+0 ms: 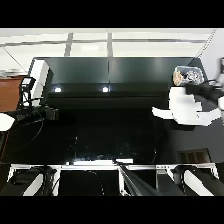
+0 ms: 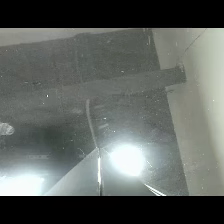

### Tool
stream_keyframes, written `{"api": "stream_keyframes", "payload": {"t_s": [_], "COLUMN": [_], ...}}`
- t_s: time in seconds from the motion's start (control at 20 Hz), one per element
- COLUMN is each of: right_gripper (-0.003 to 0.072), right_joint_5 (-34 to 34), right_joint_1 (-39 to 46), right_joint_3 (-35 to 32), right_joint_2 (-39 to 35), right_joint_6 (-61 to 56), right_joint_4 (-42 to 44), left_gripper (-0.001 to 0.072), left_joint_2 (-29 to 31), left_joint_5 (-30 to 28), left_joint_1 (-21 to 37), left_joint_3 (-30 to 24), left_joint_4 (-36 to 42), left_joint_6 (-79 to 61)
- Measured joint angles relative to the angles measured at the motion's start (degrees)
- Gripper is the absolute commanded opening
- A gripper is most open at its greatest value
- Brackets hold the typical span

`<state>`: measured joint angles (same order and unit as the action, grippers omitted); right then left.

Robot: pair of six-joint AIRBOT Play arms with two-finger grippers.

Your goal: Fold the box and place the chain.

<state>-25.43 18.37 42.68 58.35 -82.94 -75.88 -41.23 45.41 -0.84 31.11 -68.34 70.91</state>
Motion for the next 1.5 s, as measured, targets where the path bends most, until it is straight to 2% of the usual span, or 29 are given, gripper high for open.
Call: {"api": "stream_keyframes", "payload": {"t_s": [0.1,0.2,0.35,0.5,0.55,0.6,0.65,0.7,0.9,1.1,1.35,1.5], "right_gripper": [0.0703,0.0703,0.0703,0.0700,0.0541,0.0298,0.0129,0.0021,0.0021,0.0020,0.0020,0.0020], "right_joint_5": [-4.48,-11.74,-26.32,-38.45,-40.74,-42.29,-43.19,-44.15,-47.58,-49.07,-45.72,-38.84], "right_joint_1": [10.34,20.04,28.83,31.26,31.17,30.84,30.42,30.05,29.20,26.47,15.30,5.11], "right_joint_3": [4.33,10.69,20.61,26.93,28.00,28.85,29.42,29.86,30.58,27.63,15.67,5.05], "right_joint_2": [4.37,10.60,20.92,29.14,30.86,32.15,33.00,33.51,31.69,23.28,8.83,-0.02], "right_joint_6": [-2.60,-0.02,11.19,22.25,24.52,26.36,27.65,28.70,30.97,31.80,30.69,27.54], "right_joint_4": [-3.98,-5.14,1.44,8.98,9.79,9.92,9.55,9.40,10.64,17.29,27.61,30.32], "left_gripper": [0.0024,0.0024,0.0025,0.0025,0.0025,0.0025,0.0025,0.0025,0.0025,0.0025,0.0025,0.0025], "left_joint_2": [0.00,0.00,0.00,-0.02,-0.02,-0.02,-0.02,-0.02,-0.02,-0.02,-0.02,-0.24], "left_joint_5": [0.00,0.00,-0.57,-0.94,-1.14,-1.27,-1.31,-1.36,-1.57,-1.77,-1.53,-1.55], "left_joint_1": [0.00,0.00,0.00,0.00,0.00,0.00,0.00,0.00,0.00,0.00,0.00,0.00], "left_joint_3": [0.00,0.00,0.00,0.00,0.00,0.00,0.00,0.00,0.00,0.00,-0.07,-0.22], "left_joint_4": [0.04,0.07,0.20,0.26,0.31,0.35,0.42,0.42,0.44,0.46,1.33,4.44], "left_joint_6": [-0.02,-0.02,-0.02,0.00,0.00,0.00,0.00,-0.02,0.00,0.00,-0.02,-0.02]}}
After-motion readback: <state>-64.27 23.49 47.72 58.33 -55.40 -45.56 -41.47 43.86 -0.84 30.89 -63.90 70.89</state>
